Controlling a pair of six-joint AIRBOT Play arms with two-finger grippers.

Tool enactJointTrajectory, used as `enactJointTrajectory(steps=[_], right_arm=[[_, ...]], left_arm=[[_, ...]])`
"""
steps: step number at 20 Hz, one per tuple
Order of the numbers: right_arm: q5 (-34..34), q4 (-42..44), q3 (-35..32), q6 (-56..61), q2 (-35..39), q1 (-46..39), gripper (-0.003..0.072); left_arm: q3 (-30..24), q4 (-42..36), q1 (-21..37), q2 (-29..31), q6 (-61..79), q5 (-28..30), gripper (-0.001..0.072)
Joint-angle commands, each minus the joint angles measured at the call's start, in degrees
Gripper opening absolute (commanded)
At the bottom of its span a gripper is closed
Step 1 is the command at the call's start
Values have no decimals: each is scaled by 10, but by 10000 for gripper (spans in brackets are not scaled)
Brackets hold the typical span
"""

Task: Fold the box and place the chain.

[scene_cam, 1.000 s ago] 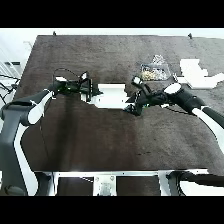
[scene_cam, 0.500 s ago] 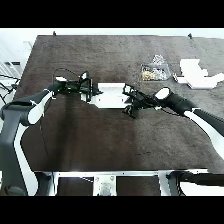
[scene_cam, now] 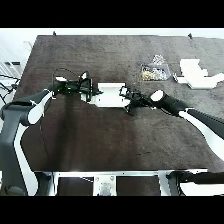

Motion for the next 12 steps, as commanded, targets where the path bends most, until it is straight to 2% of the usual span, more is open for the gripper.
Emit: enactJointTrajectory(steps=[1, 8, 10, 12], right_arm=[[-26, 14, 4, -8, 9, 0, 588], [-25, 16, 19, -10, 12, -5, 588], [2, 17, 32, -12, 5, -23, 590], [53, 54, 53, -43, -8, -44, 614]], left_arm=[[0, 1, 0, 0, 0, 0, 19], [0, 1, 0, 0, 0, -1, 20], [0, 1, 0, 0, 0, -2, 19], [0, 1, 0, 0, 0, -2, 20]])
